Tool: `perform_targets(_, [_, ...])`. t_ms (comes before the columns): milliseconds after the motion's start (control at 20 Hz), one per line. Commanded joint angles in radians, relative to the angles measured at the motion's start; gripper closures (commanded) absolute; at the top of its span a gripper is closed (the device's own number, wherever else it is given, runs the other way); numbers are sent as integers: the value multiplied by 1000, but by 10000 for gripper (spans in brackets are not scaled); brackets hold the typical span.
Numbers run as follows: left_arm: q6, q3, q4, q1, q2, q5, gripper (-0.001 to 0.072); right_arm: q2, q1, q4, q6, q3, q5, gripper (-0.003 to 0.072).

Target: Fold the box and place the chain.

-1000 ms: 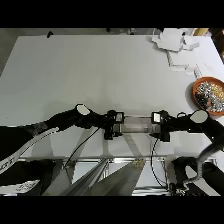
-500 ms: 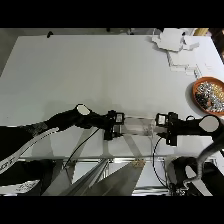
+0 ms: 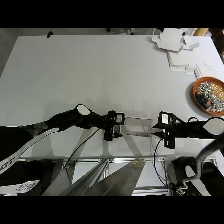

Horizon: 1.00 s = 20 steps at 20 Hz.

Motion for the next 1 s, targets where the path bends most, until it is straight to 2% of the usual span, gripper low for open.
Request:
perform_targets(0, [0, 0, 0, 1, 1, 2, 491, 2, 0, 21, 2, 1, -19, 346])
perform_targets(50, [0, 0, 0, 1, 1, 2, 491, 2, 0, 13, 6, 1, -36, 252])
perform_targets(250, [0, 0, 0, 1, 1, 2, 491, 2, 0, 2, 10, 1, -71, 221])
perform_targets(350, [0, 0, 0, 1, 1, 2, 491, 2, 0, 2, 18, 1, -86, 122])
perform_targets(400, [0, 0, 0, 1, 1, 2, 491, 2, 0, 5, 42, 1, -100, 111])
perform_targets(450, [0, 0, 0, 1, 1, 2, 491, 2, 0, 16, 44, 1, -95, 124])
perform_targets(600, [0, 0, 0, 1, 1, 2, 491, 2, 0, 166, -32, 1, -42, 373])
perform_targets(700, [0, 0, 0, 1, 1, 2, 491, -1, 0, 276, -100, 1, -40, 513])
perform_targets(750, [0, 0, 0, 1, 1, 2, 491, -1, 0, 307, -107, 1, -70, 556])
perform_targets(950, [0, 0, 0, 1, 1, 2, 491, -30, 0, 350, -95, 1, -230, 568])
